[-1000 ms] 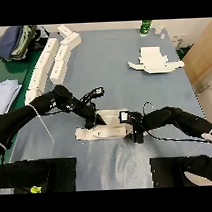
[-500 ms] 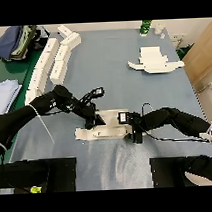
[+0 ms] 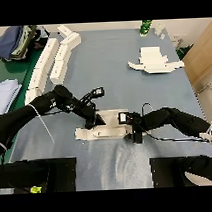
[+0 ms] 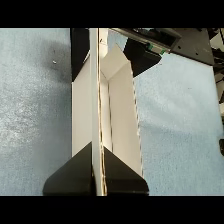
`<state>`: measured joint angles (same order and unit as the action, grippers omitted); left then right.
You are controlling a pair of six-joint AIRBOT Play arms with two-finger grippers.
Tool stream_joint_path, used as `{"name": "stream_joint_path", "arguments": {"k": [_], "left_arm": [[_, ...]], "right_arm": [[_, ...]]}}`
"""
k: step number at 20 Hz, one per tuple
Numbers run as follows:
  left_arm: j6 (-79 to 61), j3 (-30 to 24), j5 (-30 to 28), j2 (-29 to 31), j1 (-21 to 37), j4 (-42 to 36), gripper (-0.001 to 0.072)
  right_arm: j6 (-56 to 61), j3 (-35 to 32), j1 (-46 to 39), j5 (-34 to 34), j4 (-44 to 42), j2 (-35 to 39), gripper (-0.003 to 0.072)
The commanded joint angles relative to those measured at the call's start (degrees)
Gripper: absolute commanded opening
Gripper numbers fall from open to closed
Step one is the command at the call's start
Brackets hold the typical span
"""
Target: Fold the box.
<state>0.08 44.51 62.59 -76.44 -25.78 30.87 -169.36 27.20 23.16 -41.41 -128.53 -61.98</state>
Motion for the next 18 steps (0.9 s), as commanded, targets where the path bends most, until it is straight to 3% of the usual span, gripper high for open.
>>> {"name": "stream_joint_path", "arguments": {"k": [1, 11, 12, 13, 15, 18], "left_arm": [[-0.04, 0.02, -0.07, -0.04, 0.04, -0.07, 0.0015], [0.13, 0.02, -0.02, 0.0, 0.04, -1.29, 0.0025], [1.79, 0.02, -0.22, 0.0, 0.13, -1.11, 0.026], [4.92, 0.04, -0.72, 0.02, 0.17, -1.09, 0.0435], [9.75, 0.26, -0.33, 0.15, 0.52, -0.26, 0.0438], [21.94, 1.27, 3.5, 3.06, 1.38, 9.77, 0.0438]], "right_arm": [[-0.02, -0.02, 0.07, -0.26, 0.15, 0.02, 0.0485], [-0.02, -0.02, 0.07, -0.24, 0.17, 0.02, 0.0485], [-0.02, -0.02, 0.07, -0.24, 0.17, 0.02, 0.0485], [-0.02, -0.02, 0.07, -0.24, 0.17, 0.02, 0.0485], [-0.02, -0.02, 0.07, -0.24, 0.17, 0.02, 0.0485], [-0.02, -0.02, 0.07, -0.24, 0.2, 0.02, 0.0485]]}}
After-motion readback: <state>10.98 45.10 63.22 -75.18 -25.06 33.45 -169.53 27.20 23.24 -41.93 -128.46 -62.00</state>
